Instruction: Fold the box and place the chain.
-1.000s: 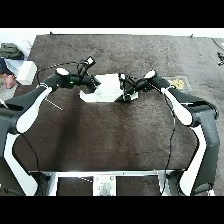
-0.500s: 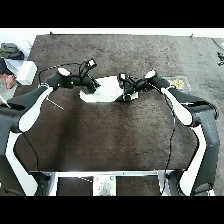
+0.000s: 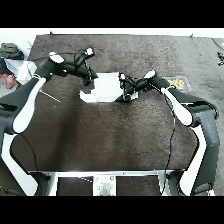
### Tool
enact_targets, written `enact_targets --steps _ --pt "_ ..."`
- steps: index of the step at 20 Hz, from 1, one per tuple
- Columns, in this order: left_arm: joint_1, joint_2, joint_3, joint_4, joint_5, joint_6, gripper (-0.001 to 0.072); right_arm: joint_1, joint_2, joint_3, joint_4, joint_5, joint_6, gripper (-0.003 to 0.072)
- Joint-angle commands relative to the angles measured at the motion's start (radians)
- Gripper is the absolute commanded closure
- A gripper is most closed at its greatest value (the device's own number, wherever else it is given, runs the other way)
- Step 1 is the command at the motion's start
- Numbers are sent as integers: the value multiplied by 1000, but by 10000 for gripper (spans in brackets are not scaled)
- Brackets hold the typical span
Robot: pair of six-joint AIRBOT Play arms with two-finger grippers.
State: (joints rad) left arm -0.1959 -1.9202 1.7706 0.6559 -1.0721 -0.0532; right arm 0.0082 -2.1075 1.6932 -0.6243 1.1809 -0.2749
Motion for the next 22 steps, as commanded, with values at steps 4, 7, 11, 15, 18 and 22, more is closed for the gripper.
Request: enact_targets --steps 4,7,11,15,18,22 --pt "31 69 0 173 -207 -4 702 0 0 0 0 1 2 413" --pt "30 67 -85 224 -197 27 581 0 0 0 0 1 2 413" --pt "-2 67 -211 264 -71 134 -4 0 0 0 0 1 2 414" --pt "-39 67 -249 281 10 134 -4 0 0 0 0 1 2 413" --pt "-49 66 -249 279 32 133 -3 0 0 0 0 1 2 413" --pt "-49 66 -249 254 28 133 -2 0 0 0 0 1 2 413"
